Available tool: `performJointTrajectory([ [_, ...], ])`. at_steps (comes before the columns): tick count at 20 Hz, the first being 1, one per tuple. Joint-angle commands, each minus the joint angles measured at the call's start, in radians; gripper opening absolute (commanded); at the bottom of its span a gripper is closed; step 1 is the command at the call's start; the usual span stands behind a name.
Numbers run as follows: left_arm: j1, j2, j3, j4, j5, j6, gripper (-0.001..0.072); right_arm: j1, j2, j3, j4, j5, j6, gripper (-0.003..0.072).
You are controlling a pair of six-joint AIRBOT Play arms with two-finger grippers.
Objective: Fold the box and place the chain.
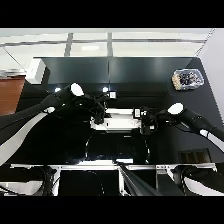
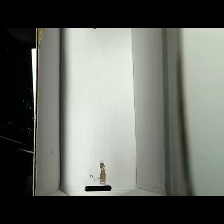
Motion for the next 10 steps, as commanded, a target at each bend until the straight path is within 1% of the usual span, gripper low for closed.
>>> performJointTrajectory([
  [1, 0.000, -0.003, 0.001, 0.001, 0.000, 0.000, 0.0025, 0.000, -0.005, -0.001, -0.020, -0.008, 0.014, 0.0713],
  [10, 0.000, -0.003, 0.001, 0.001, -0.001, -0.001, 0.0025, 0.003, -0.036, -0.002, -0.031, -0.008, 0.032, 0.0712],
])
